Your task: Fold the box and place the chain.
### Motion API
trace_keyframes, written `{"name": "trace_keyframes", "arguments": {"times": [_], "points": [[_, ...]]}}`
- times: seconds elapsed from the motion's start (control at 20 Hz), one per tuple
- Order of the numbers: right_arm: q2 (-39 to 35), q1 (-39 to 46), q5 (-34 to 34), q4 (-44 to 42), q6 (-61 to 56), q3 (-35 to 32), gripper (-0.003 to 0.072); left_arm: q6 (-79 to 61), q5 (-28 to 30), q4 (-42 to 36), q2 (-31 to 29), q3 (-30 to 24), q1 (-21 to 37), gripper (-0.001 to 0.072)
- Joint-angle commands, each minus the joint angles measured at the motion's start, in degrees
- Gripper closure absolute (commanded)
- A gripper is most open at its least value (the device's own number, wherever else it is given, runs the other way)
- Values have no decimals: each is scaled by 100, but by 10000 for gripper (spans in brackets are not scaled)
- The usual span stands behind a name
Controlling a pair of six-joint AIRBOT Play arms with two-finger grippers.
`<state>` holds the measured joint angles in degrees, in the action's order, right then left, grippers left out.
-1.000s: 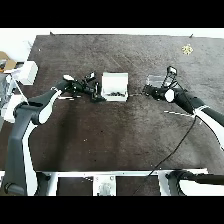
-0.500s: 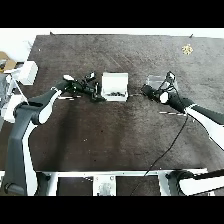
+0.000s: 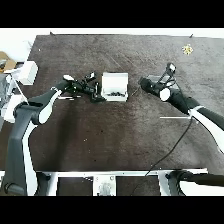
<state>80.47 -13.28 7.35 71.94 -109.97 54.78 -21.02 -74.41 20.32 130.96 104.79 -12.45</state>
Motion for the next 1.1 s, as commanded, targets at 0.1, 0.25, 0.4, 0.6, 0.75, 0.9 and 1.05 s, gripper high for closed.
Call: {"name": "trace_keyframes", "arguments": {"times": [0.1, 0.25, 0.4, 0.6, 0.75, 0.9, 1.05], "points": [[-1652, -555, -109, 291, 391, 13, 682, -2, 2, 2, 0, 2, 4, 358], [-2015, -960, -459, 348, 389, 55, 682, -2, 2, 2, 0, 2, 4, 357], [-1720, -1388, -826, 323, 367, 68, 682, -2, 2, 2, 0, 2, 4, 358], [-732, -1779, -1043, 317, 61, 70, 682, -2, 2, 2, 0, 2, 4, 358], [-48, -1873, -1038, 260, 63, 68, 682, -2, 2, 2, 0, 2, 4, 357], [404, -1856, -949, 264, 68, 68, 680, -2, 4, 0, 0, 2, 4, 358], [380, -1738, -828, 981, 90, 68, 44, -2, 4, 2, 0, 2, 4, 358]]}}
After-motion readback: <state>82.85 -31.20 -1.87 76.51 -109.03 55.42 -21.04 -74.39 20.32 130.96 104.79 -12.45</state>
